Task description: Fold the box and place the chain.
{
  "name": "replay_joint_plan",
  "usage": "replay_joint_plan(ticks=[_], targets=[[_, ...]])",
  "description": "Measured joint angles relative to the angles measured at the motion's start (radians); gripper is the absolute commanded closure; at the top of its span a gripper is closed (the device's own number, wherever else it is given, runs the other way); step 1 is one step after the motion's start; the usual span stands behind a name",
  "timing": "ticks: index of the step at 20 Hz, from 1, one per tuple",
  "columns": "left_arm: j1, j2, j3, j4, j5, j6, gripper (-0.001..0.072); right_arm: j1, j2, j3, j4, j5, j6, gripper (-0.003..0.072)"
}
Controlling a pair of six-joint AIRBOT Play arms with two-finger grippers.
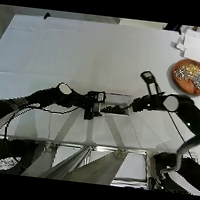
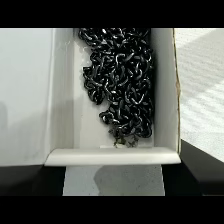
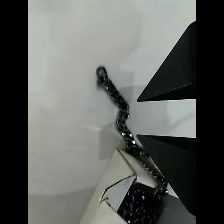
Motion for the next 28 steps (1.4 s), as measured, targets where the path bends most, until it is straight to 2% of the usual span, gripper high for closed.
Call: replay_joint_plan(ticks=[12, 14, 16, 17, 18, 19, 24, 28], targets=[[0.0, 0.0, 0.0, 0.0, 0.0, 0.0, 0.0377, 0.054, -0.101, 0.0, -0.089, -0.066, 0.072, 0.0452], [0.0, 0.0, 0.0, 0.0, 0.0, 0.0, 0.0377, 0.054, -0.106, 0.0, -0.093, -0.074, 0.075, 0.0533], [0.0, 0.0, 0.0, 0.0, 0.0, 0.0, 0.0377, 0.054, -0.108, 0.0, -0.096, -0.08, 0.076, 0.0545], [0.0, 0.0, 0.0, 0.0, 0.0, 0.0, 0.0377, 0.054, -0.108, 0.0, -0.097, -0.081, 0.076, 0.06], [0.0, 0.0, 0.0, 0.0, 0.0, 0.0, 0.0377, 0.054, -0.108, 0.0, -0.095, -0.085, 0.079, 0.0611], [0.0, 0.0, 0.0, 0.0, 0.0, 0.0, 0.0377, 0.054, -0.109, 0.0, -0.096, -0.086, 0.079, 0.0653], [0.0, 0.0, 0.0, 0.0, 0.0, 0.0, 0.0377, 0.054, -0.1, 0.0, -0.101, -0.08, 0.079, 0.0677], [0.0, 0.0, 0.0, 0.0, 0.0, 0.0, 0.0377, 0.054, -0.032, 0.0, -0.1, -0.049, 0.079, 0.0677]])
